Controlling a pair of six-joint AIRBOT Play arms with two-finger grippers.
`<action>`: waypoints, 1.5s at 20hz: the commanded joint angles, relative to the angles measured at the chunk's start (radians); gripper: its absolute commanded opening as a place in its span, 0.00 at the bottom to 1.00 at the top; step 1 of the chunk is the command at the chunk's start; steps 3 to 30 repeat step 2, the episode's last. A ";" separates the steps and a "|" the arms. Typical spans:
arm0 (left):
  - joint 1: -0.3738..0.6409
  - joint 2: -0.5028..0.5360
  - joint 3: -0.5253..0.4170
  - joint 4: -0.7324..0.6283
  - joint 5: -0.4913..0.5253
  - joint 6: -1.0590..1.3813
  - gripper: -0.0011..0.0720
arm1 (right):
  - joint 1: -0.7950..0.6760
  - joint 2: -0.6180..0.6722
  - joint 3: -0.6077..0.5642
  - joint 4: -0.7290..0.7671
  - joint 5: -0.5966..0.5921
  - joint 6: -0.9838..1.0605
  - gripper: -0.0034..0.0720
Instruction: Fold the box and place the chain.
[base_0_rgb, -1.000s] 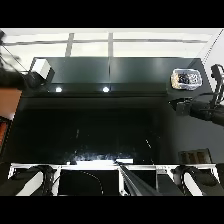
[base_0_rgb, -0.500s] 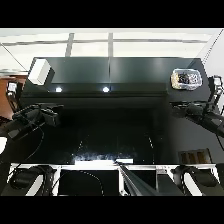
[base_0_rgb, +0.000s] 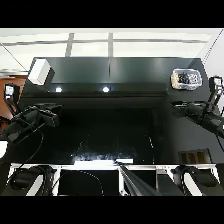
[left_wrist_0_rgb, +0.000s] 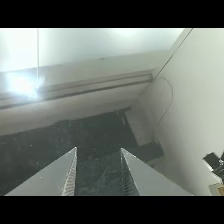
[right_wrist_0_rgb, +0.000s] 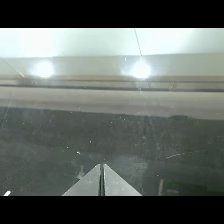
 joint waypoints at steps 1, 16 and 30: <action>-0.001 0.002 -0.001 -0.001 0.004 0.000 0.47 | 0.001 0.000 0.000 0.000 -0.001 0.000 0.10; -0.001 0.002 -0.001 -0.001 0.004 0.000 0.47 | 0.001 0.000 0.000 0.000 -0.002 0.000 0.10; -0.001 0.002 -0.001 -0.001 0.004 0.000 0.47 | 0.001 0.000 0.000 0.000 -0.002 0.000 0.10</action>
